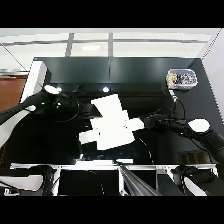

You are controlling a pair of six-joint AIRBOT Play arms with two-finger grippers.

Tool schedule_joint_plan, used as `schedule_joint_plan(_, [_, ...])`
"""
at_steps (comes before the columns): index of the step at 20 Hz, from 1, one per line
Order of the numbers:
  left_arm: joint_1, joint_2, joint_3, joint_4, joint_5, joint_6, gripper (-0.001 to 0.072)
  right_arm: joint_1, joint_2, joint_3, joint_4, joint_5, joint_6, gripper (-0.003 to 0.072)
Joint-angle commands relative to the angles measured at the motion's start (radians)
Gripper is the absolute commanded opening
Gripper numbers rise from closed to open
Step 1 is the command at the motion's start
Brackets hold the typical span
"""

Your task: Fold the box and place the chain.

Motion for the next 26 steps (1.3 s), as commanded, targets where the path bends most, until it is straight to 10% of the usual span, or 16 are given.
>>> schedule_joint_plan(1, [-0.036,-0.097,0.047,-0.021,-0.171,0.179,0.0696,0.010,0.001,-0.001,0.002,-0.010,0.004,0.0013])
schedule_joint_plan(7, [-0.039,-0.100,0.094,0.083,-0.174,0.248,0.0365,0.010,0.001,-0.001,0.001,-0.010,0.004,0.0014])
schedule_joint_plan(9, [-0.039,-0.101,0.096,0.080,-0.175,0.286,0.0054,0.010,0.001,-0.001,0.000,-0.010,0.004,0.0014])
schedule_joint_plan(11, [-0.039,-0.101,0.097,0.077,-0.179,0.304,0.0027,0.010,0.001,-0.001,-0.004,-0.009,0.003,0.0017])
schedule_joint_plan(12, [-0.039,-0.101,0.100,0.078,-0.180,0.307,0.0027,0.007,0.002,0.000,-0.013,-0.009,0.003,0.0133])
schedule_joint_plan(14, [-0.039,-0.092,0.111,0.080,-0.182,0.307,0.0025,-0.022,0.002,0.040,-0.104,0.051,0.003,0.0714])
schedule_joint_plan(21, [-0.154,0.138,0.039,0.085,0.004,0.475,0.0022,-0.119,0.003,0.322,-0.654,0.266,0.000,0.0713])
schedule_joint_plan(26, [-0.316,0.159,0.021,0.300,0.209,0.789,0.0023,-0.115,0.003,0.328,-0.637,0.179,0.004,0.0707])
